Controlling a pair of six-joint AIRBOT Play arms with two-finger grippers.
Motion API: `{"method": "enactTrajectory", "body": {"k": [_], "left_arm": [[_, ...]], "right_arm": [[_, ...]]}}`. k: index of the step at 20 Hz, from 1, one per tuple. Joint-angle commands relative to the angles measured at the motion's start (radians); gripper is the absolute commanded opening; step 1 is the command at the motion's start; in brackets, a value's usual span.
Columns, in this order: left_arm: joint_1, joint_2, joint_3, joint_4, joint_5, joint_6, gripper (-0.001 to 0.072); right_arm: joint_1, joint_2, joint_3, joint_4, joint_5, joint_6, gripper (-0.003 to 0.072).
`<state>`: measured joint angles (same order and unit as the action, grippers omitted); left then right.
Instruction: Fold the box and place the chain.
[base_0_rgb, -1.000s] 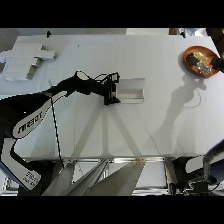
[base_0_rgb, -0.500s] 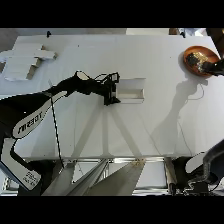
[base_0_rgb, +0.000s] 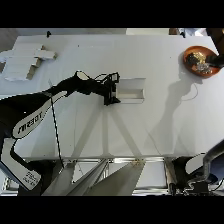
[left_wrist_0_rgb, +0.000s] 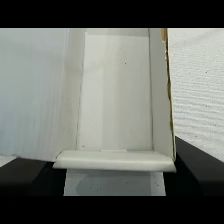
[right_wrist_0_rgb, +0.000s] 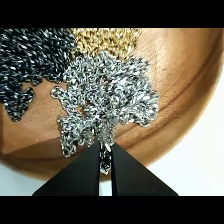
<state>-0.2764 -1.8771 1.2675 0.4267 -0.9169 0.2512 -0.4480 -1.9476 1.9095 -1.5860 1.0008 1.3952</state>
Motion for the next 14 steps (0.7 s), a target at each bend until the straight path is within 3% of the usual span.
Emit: {"method": "enactTrajectory", "body": {"k": [1, 4, 9, 14], "left_arm": [[0.0, 0.0, 0.0, 0.0, 0.0, 0.0, 0.028], [0.0, 0.0, 0.0, 0.0, 0.0, 0.0, 0.028], [0.0, 0.0, 0.0, 0.0, 0.0, 0.0, 0.028], [0.0, 0.0, 0.0, 0.0, 0.0, 0.0, 0.028]], "right_arm": [[-0.001, 0.114, 0.009, -0.001, 0.138, -0.093, 0.0018], [-0.001, 0.19, 0.007, 0.064, 0.333, -0.171, 0.0018], [0.026, 0.28, -0.007, 0.156, 0.427, -0.2, 0.0015], [0.098, 0.321, -0.118, 0.219, 0.534, -0.246, 0.0015]]}}
